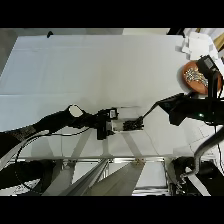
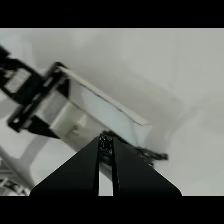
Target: Fold the box and place the chain.
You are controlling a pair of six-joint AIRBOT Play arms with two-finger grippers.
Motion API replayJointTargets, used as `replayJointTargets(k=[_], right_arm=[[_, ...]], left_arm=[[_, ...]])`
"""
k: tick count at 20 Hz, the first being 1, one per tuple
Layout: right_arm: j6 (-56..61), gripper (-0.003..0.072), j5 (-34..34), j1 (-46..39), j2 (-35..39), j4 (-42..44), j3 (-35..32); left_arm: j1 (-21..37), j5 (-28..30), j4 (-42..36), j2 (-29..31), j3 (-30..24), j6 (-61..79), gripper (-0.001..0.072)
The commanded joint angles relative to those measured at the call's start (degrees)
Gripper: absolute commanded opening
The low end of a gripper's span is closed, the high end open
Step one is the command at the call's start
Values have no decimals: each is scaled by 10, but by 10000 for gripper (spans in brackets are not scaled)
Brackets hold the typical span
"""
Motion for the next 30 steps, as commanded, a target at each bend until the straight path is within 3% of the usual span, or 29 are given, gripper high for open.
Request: replayJointTargets(k=[1, 8, 19, 24, 27, 30], right_arm=[[-21, 17, 5, 36, 4, 52, 0], [-46, 17, -36, 120, -46, 72, -21], [-52, 17, -107, 218, -299, 29, -34], [-52, 23, -136, 242, -343, 19, -34], [-51, 208, -148, 242, -343, 18, -34], [-51, 211, -129, 227, -329, 16, -34]], left_arm=[[0, -1, 0, 0, 0, 0, 131], [0, -1, 0, 0, 0, 0, 131], [0, -1, 0, 0, 0, 0, 131], [0, -1, 0, 0, 0, 0, 131], [0, -1, 0, 0, 0, 0, 131], [0, -1, 0, 0, 0, 0, 131]])
